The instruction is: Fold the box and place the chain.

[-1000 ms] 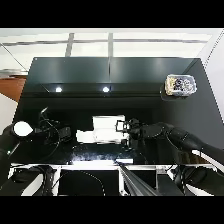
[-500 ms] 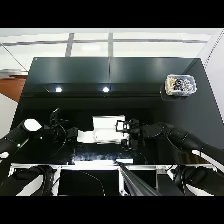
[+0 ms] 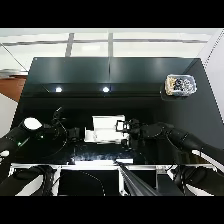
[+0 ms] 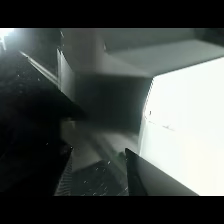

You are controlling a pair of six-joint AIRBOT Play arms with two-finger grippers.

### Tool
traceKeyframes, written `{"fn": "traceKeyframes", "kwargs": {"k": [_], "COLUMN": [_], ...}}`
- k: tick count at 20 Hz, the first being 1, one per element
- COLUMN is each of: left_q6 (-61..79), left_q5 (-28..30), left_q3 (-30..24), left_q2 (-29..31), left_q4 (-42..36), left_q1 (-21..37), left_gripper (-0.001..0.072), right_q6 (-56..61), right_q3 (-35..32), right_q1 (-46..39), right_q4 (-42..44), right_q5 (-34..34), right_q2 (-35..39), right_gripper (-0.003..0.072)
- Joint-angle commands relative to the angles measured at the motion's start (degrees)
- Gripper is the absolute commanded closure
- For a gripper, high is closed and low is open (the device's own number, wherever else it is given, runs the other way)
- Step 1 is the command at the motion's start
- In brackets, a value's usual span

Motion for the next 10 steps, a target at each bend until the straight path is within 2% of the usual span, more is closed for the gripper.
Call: {"fn": "traceKeyframes", "kwargs": {"k": [1, 2, 3, 4, 7, 10], "left_q6": [2.4, 2.4, 2.4, 2.5, 2.8, 2.8], "left_q5": [-2.1, -2.4, -2.8, -3.3, -4.7, -4.0], "left_q3": [1.6, 2.3, 2.9, 3.3, 4.1, 4.3], "left_q2": [0.0, 0.1, 0.2, 0.2, 0.3, 0.3], "left_q4": [-0.3, -0.4, -0.7, -1.2, -1.4, -1.7], "left_q1": [0.0, 0.0, 0.0, 0.0, -0.7, -4.0], "left_gripper": [0.0280, 0.0220, 0.0039, -0.0001, -0.0001, -0.0001], "right_q6": [0.4, 0.7, 0.8, 0.8, 0.8, 0.8], "right_q3": [0.0, 0.0, 0.0, 0.0, 0.0, 0.0], "right_q1": [0.0, 0.0, 0.0, 0.0, 0.0, 0.0], "right_q4": [0.0, 0.0, 0.0, 0.0, 0.0, 0.0], "right_q5": [0.0, 0.0, 0.0, 0.0, 0.1, 0.4], "right_q2": [0.0, 0.0, 0.0, 0.0, 0.0, 0.0], "right_gripper": [0.0292, 0.0292, 0.0292, 0.0292, 0.0291, 0.0292]}}
